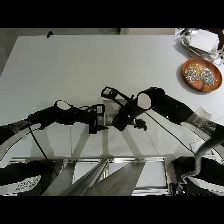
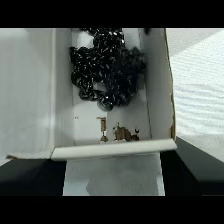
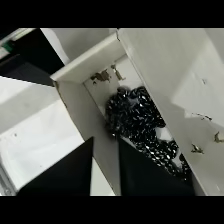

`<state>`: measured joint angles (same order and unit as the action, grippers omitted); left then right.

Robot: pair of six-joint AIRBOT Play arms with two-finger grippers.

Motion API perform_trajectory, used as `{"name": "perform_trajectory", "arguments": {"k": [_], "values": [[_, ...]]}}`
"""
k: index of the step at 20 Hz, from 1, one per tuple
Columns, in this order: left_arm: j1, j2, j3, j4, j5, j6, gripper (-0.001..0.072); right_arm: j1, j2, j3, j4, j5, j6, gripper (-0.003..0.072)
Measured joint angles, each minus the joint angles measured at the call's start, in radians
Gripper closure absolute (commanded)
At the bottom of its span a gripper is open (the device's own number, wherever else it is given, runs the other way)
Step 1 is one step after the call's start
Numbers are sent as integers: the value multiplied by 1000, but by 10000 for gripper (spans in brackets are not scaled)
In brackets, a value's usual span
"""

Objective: Fold the box and place the chain.

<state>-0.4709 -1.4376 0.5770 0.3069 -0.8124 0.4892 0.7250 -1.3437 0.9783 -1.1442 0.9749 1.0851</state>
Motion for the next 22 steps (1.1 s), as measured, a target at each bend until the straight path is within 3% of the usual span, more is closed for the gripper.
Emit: {"name": "perform_trajectory", "arguments": {"k": [6,13,14,16,19,22], "values": [[0,0,0,0,0,0,499,1,40,0,-10,13,44,482],[0,0,0,0,0,0,499,-75,264,0,-153,146,137,481],[0,0,0,0,0,0,499,-98,293,-3,-176,181,148,465],[0,0,0,0,0,0,499,-145,336,-24,-211,227,158,234],[0,0,0,0,0,0,499,-217,372,-114,-245,249,156,216],[0,0,0,0,0,0,499,-271,385,-243,-259,170,132,225]]}}
